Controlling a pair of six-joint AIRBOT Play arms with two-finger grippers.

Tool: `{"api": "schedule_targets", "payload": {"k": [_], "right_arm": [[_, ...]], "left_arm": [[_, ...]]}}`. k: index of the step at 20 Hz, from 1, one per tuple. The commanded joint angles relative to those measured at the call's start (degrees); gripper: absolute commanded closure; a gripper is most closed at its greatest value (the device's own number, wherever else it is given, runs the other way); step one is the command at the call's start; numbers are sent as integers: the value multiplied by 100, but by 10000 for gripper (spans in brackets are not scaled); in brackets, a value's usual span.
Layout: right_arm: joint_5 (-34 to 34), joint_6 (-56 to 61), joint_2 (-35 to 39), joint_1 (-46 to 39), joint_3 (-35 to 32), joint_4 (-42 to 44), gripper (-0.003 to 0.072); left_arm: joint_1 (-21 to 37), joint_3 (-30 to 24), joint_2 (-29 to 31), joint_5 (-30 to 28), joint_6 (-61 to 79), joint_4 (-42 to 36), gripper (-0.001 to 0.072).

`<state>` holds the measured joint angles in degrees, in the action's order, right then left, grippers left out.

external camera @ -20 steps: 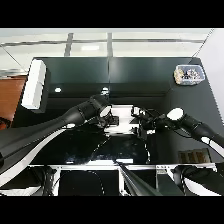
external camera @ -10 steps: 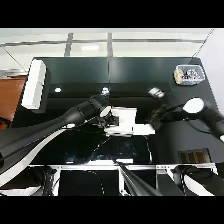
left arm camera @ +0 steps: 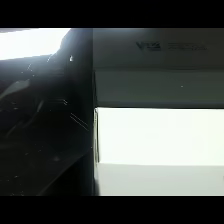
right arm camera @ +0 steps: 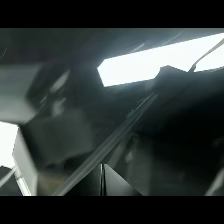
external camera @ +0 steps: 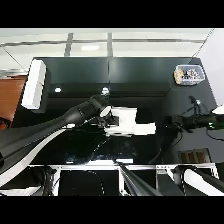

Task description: Fold the box and place the chain.

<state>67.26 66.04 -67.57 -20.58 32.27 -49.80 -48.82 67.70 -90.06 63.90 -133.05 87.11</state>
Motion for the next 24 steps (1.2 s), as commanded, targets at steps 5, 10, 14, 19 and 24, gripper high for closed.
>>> {"api": "schedule_targets", "payload": {"k": [5,10,14,19,24], "right_arm": [[-446,-970,-857,1738,-98,1652,663],[188,-1228,-857,1808,343,1458,662],[664,-1231,-857,1808,658,1471,77],[647,-1180,-857,2138,767,1805,80],[216,81,-857,2962,1285,1095,216]], "left_arm": [[4,0,-2,-81,-28,-103,681],[2,0,-2,-61,-26,-105,681],[2,0,-2,-63,-26,-103,681],[4,0,-2,-63,-26,-103,681],[4,0,-2,-63,-26,-103,681]]}}
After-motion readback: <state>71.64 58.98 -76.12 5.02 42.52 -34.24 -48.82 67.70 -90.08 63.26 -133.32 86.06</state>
